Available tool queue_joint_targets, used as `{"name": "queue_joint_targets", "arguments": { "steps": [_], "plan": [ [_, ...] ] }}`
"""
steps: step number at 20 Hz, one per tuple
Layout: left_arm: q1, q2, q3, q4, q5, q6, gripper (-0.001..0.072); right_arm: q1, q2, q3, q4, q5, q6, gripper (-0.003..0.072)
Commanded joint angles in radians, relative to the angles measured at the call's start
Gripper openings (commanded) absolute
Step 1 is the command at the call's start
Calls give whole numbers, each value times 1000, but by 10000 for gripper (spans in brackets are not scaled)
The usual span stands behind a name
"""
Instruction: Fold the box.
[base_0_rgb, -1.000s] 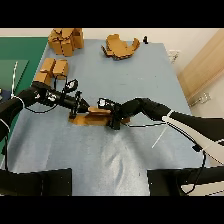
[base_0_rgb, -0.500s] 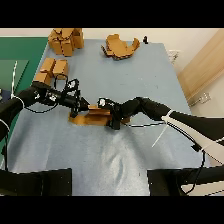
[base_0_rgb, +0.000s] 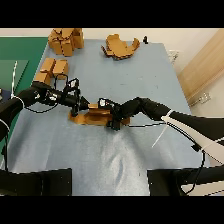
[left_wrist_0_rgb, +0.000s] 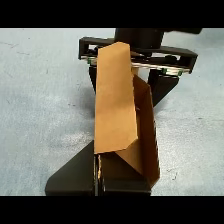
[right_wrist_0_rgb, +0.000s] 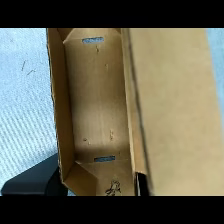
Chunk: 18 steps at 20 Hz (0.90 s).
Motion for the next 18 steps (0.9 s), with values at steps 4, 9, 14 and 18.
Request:
{"name": "queue_joint_targets", "arguments": {
  "steps": [4, 9, 14, 18],
  "plan": [
    [8, 0, 0, 1, 10, -1, 350, 0, 0, 1, -2, 10, -4, 405],
    [144, 43, 12, 14, 84, -296, 662, -1, 0, 1, -9, 10, -4, 405],
    [275, 147, -90, 69, -115, -431, 7, -1, 0, 1, -13, 12, -4, 405],
    [104, 347, -266, 64, -23, -401, 8, -1, 0, 1, -13, 20, -4, 405]
  ]
}}
